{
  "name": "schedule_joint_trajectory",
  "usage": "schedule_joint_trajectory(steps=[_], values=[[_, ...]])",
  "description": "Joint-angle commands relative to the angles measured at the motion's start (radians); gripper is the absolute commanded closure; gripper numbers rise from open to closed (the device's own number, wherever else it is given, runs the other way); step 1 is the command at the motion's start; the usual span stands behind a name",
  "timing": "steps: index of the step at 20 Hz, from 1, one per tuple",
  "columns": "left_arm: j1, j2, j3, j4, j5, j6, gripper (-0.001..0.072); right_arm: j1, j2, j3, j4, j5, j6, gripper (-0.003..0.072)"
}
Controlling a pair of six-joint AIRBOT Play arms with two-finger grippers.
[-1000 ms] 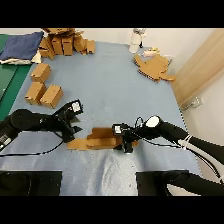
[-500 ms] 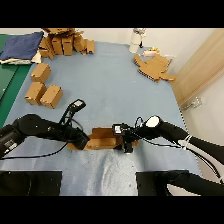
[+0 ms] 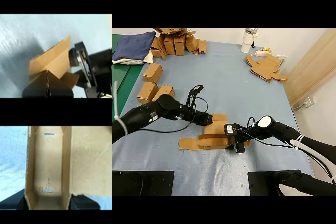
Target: Fold the box.
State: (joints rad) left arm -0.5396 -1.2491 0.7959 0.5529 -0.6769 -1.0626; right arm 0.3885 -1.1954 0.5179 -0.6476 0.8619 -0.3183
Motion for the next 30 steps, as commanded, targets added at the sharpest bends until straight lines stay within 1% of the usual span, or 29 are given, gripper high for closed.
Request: schedule_joint_trajectory(steps=[1,3,5,8,12,15,19,22,23,27,30], values=[[0.016,-0.117,0.044,-0.007,-0.053,-0.002,0.0699,0.000,0.000,0.000,0.000,0.000,0.000,0.0106],[0.009,-0.165,0.044,-0.008,-0.127,-0.002,0.0699,0.000,0.000,0.000,0.000,0.000,0.000,0.0106],[-0.002,-0.195,0.044,-0.014,-0.158,-0.002,0.0699,0.000,0.000,0.000,0.000,-0.007,0.000,0.0106],[-0.016,-0.214,0.044,-0.032,-0.178,-0.002,0.0699,0.000,0.000,0.000,0.000,-0.007,0.000,0.0106],[-0.018,-0.215,0.045,-0.063,-0.180,0.000,0.0699,0.000,0.000,0.000,0.000,-0.008,0.000,0.0106],[-0.006,-0.214,0.061,-0.093,-0.176,0.095,0.0699,0.000,0.000,0.000,0.000,-0.007,0.000,0.0106],[0.076,-0.180,0.135,-0.092,-0.179,0.252,0.0699,0.000,0.000,0.000,0.001,-0.006,0.000,0.0106],[0.156,-0.137,0.142,-0.081,-0.185,0.347,0.0699,0.000,0.000,0.000,0.000,-0.006,0.008,0.0106],[0.181,-0.125,0.142,-0.081,-0.200,0.365,0.0699,0.000,0.000,0.000,0.001,-0.006,0.014,0.0106],[0.247,-0.087,0.142,-0.077,-0.331,0.470,0.0699,0.000,-0.001,0.000,0.001,-0.005,0.053,0.0106],[0.260,-0.058,0.142,-0.037,-0.425,0.472,0.0699,0.000,0.000,0.000,0.000,0.004,0.053,0.0106]])
